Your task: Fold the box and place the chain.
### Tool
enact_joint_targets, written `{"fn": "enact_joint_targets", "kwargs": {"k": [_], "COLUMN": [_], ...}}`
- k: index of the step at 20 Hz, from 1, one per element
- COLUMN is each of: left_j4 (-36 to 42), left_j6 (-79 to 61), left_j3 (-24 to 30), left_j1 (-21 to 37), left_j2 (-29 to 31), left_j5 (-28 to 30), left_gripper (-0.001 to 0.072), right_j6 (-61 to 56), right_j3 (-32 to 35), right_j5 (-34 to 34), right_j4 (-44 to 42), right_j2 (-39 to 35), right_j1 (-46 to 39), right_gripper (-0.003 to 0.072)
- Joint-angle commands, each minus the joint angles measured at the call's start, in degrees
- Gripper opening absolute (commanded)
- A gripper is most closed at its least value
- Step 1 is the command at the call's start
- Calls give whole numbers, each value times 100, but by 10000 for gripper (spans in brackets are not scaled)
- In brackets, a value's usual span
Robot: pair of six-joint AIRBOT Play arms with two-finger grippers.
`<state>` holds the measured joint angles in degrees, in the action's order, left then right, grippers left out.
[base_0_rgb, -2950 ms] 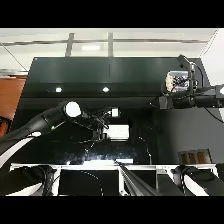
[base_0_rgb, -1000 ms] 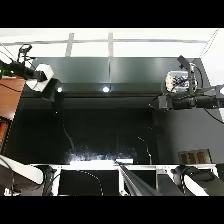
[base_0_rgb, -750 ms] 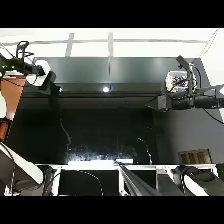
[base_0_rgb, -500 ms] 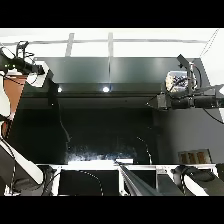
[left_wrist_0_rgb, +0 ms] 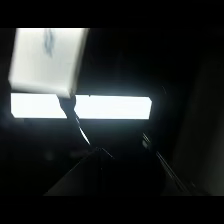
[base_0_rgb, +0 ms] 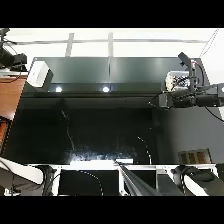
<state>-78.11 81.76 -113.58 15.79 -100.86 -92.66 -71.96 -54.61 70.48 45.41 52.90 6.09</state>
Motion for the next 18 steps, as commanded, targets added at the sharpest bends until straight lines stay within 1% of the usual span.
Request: {"fn": "enact_joint_targets", "kwargs": {"k": [1, 2, 4, 5, 6, 7, 8, 9, 10, 11, 12, 13, 15, 18], "left_j4": [743, 787, 822, 772, 671, 592, 592, 599, 592, 586, 542, 476, 365, 387], "left_j6": [354, 317, 13, -118, -118, -101, -2, 68, 120, 118, 116, 116, 118, 118], "left_j3": [1451, 2212, 3991, 4843, 5705, 6463, 7084, 7637, 8153, 8537, 8824, 8970, 9025, 9025], "left_j1": [-463, -763, -1552, -1943, -2308, -2564, -2675, -2695, -2680, -2664, -2634, -2603, -2594, -2597], "left_j2": [1556, 2234, 3729, 4409, 5077, 5687, 6190, 6640, 7075, 7416, 7687, 7862, 8035, 8072], "left_j5": [149, 920, 2413, 2979, 3512, 3930, 4212, 4424, 4599, 4723, 4767, 4747, 4771, 4756], "left_gripper": [27, 27, 27, 27, 27, 27, 27, 27, 27, 27, 28, 28, 28, 28], "right_j6": [-748, -1012, -1143, -1145, -1147, -1248, -1432, -1585, -1635, -1635, -1628, -1628, -1631, -1631], "right_j3": [-140, -136, -61, 90, 393, 822, 1272, 1709, 2002, 2203, 2271, 2275, 2273, 2273], "right_j5": [168, 105, -256, -538, -962, -1453, -1926, -2376, -2697, -2938, -3023, -3001, -2931, -2935], "right_j4": [1379, 1810, 2070, 2070, 2083, 2164, 2260, 2306, 2404, 2476, 2535, 2586, 2555, 2555], "right_j2": [-214, -389, -763, -968, -1213, -1447, -1604, -1665, -1659, -1657, -1657, -1657, -1657, -1657], "right_j1": [11, 17, 37, 72, 151, 223, 267, 258, 258, 258, 258, 260, 260, 260], "right_gripper": [10, 10, 10, 9, 10, 10, 10, 10, 10, 11, 11, 12, 13, 13]}}
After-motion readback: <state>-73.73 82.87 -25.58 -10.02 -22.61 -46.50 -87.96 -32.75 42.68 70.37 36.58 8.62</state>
